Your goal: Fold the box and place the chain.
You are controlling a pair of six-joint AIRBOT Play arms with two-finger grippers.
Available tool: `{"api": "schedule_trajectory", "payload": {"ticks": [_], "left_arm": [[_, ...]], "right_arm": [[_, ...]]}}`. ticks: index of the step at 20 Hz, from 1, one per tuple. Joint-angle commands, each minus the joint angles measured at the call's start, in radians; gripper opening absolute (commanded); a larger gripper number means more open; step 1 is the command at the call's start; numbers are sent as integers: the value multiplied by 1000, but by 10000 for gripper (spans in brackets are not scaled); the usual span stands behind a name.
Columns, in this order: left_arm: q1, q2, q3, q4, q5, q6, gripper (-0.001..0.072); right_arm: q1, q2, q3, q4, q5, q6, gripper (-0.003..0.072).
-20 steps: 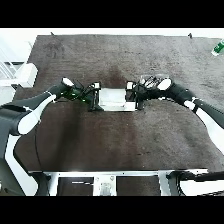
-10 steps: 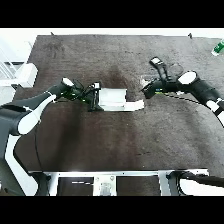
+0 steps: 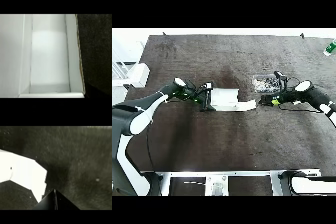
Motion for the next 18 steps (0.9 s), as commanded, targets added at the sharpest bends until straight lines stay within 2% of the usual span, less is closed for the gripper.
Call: {"api": "schedule_trajectory", "payload": {"ticks": [1,6,10,15,16,17,18], "left_arm": [[1,0,0,0,0,0,527],[1,0,0,0,1,0,527],[1,0,0,0,0,0,527],[1,0,0,0,1,0,527],[1,0,0,0,1,0,527],[1,0,0,0,1,0,527],[1,0,0,0,1,0,527]], "right_arm": [[1,-64,-8,74,9,24,10],[93,-116,-7,143,-3,-27,10],[133,-115,13,232,-11,-63,11],[152,-77,66,249,-2,-76,12],[156,-71,69,251,2,-71,49],[159,-71,72,257,6,-69,241],[162,-71,74,257,5,-70,394]]}}
